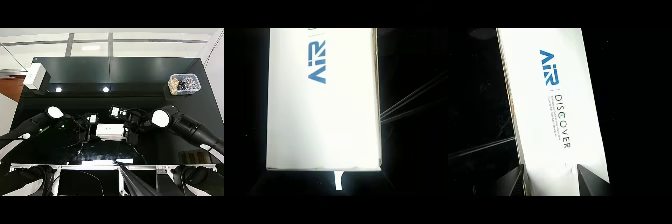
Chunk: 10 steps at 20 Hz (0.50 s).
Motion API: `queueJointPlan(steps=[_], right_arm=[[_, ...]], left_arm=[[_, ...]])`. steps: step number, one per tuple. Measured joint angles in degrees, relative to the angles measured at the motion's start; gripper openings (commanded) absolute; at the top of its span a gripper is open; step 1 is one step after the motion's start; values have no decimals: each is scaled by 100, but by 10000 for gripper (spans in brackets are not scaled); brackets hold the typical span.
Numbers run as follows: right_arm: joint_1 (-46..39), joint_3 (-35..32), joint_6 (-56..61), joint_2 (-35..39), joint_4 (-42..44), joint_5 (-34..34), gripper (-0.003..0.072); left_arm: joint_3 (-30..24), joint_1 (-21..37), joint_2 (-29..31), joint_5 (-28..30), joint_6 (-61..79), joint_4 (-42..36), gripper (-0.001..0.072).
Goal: Fold the box and place the chain.
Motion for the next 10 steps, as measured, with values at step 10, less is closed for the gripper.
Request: queueJointPlan(steps=[10], right_arm=[[-387,317,1298,354,-4,520,194]], left_arm=[[0,0,0,2,-7,-2,482]])
